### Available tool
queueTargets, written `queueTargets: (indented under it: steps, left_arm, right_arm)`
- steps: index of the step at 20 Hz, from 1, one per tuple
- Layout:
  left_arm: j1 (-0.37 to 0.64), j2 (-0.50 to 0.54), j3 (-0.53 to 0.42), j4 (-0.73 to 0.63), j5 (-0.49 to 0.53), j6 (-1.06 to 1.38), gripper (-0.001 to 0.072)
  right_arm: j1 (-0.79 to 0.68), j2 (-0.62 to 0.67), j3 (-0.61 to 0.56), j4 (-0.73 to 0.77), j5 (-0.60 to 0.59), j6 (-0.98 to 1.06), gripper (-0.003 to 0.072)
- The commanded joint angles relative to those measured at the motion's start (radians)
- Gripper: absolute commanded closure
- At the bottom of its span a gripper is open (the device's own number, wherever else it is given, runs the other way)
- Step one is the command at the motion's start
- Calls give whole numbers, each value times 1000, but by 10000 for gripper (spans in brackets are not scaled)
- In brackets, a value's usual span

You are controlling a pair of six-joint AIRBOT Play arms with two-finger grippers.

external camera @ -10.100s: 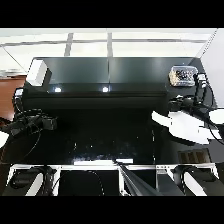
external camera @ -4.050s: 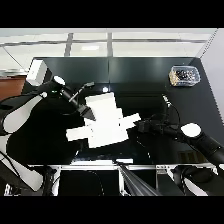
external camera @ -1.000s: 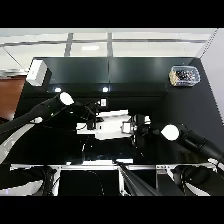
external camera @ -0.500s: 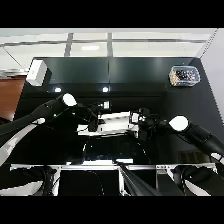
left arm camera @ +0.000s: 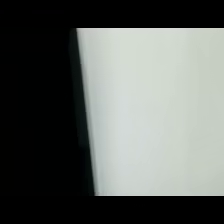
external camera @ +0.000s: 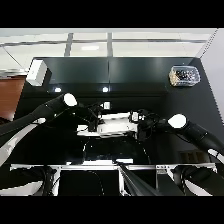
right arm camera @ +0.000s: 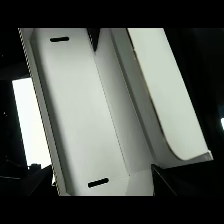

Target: Fold the box and place the chain.

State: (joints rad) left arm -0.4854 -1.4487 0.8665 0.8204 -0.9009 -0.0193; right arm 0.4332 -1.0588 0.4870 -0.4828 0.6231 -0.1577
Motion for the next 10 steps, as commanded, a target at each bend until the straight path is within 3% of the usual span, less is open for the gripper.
queueTargets:
  steps: [1, 10]
  left_arm:
    - [-1, -1, 20, 36, -3, -19, 684]
    - [-2, -1, 22, 35, -20, -19, 685]
  right_arm:
    - [-18, -5, 1, 16, 4, -30, -12]
    - [-36, -5, 1, 46, -3, -72, -11]
